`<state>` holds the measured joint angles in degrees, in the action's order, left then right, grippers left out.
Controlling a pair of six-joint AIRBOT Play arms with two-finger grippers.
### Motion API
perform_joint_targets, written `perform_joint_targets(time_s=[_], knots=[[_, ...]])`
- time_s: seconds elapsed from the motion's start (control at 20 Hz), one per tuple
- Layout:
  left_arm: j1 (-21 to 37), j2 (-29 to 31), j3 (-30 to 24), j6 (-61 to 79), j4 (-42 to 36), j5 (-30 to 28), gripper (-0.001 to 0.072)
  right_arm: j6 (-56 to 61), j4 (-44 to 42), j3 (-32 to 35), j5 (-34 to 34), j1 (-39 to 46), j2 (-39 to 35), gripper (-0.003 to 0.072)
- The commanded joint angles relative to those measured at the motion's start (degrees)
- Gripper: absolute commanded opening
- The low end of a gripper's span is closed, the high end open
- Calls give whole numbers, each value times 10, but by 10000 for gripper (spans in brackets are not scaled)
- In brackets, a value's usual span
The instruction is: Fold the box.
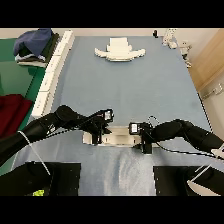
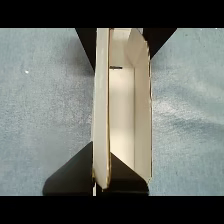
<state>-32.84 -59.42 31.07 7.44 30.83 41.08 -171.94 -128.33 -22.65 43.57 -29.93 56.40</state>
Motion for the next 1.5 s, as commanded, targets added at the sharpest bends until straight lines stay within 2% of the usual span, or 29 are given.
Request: perform_joint_targets(time_s=[0.0, 0.05, 0.1, 0.2, 0.3, 0.4, 0.5, 0.55, 0.6, 0.65, 0.75, 0.85, 0.95, 1.1, 1.25, 1.45], knots=[[0, 0, 0, 0, 0, 0, 201, 0, 0, 0, 0, 0, 0, 509], [0, 0, 0, -1, 0, -1, 448, 0, 0, 0, 0, 0, 0, 509], [0, 0, 0, -10, 0, -2, 480, 0, 0, 0, 0, 0, 0, 509], [1, 0, 0, -16, 2, -2, 481, 0, 0, 0, 0, 0, 0, 509], [1, 10, 0, -91, 39, -1, 481, 0, 0, 0, 0, 0, 0, 509], [1, 39, 1, -245, 151, 12, 480, 0, 0, 0, 0, 0, 0, 509], [1, 84, 1, -432, 268, 61, 478, 0, 0, 0, 0, 0, 0, 509], [1, 107, 2, -510, 304, 94, 376, 0, 0, 0, 0, 0, 0, 509], [1, 132, 3, -564, 326, 135, 110, 0, 0, 0, 0, 0, 0, 509], [1, 155, 2, -583, 327, 176, 15, 0, 0, 0, 0, 0, 0, 509], [0, 179, 2, -653, 270, 227, 14, 0, 0, 0, 0, 0, 0, 509], [-13, 172, 2, -709, 141, 241, 14, 0, 0, 0, 0, 0, 0, 509], [-58, 145, 2, -731, 47, 180, 14, 0, 0, 0, 0, 0, 0, 509], [-106, 91, 12, -754, -3, 41, 14, 0, 0, 0, 0, 0, 0, 509], [-95, 37, 44, -800, -2, -32, 14, 0, 0, 0, 0, 0, 0, 509], [-64, -3, 64, -813, -1, -95, 13, 0, 0, 0, 0, 0, 0, 509]])
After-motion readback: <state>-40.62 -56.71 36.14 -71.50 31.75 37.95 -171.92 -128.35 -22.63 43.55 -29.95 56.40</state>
